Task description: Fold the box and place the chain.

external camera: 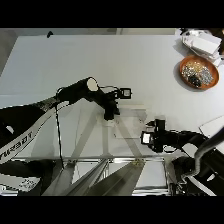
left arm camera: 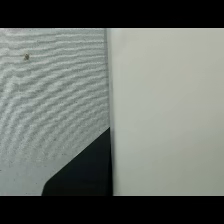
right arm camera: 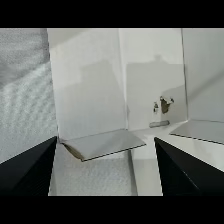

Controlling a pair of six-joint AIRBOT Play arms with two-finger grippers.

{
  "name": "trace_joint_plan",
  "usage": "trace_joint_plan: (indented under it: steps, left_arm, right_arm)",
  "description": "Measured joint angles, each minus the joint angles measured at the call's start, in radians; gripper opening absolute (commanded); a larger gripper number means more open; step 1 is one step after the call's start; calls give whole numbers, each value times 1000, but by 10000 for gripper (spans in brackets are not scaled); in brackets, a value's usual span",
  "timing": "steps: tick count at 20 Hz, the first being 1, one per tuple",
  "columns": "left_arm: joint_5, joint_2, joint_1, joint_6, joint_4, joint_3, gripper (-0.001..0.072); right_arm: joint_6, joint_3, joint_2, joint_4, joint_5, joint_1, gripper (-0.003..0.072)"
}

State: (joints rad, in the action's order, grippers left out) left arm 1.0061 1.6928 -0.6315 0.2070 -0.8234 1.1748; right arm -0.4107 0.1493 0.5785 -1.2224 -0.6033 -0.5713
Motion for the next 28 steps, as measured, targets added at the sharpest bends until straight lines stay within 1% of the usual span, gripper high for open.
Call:
trace_joint_plan:
  steps: [5, 11, 16, 22, 25, 28]
  left_arm:
    - [0, 0, 0, 0, 0, 0, 11]
    - [0, 0, 0, 0, 0, 0, 11]
    - [0, 0, 0, 0, 0, 0, 11]
    - [0, 0, 0, 0, 0, 0, 11]
    - [0, 0, 0, 0, 0, 0, 11]
    - [0, 0, 0, 0, 0, 0, 11]
  right_arm:
    - [0, -3, 13, 6, -11, -2, 692]
    - [-7, -2, 52, 20, 52, -2, 690]
    - [-7, 6, 60, 42, 79, -2, 689]
    - [-7, 56, 61, 39, 43, 13, 689]
    - [-7, 76, 61, 34, 29, 56, 691]
    - [12, 83, 61, 84, 23, 109, 690]
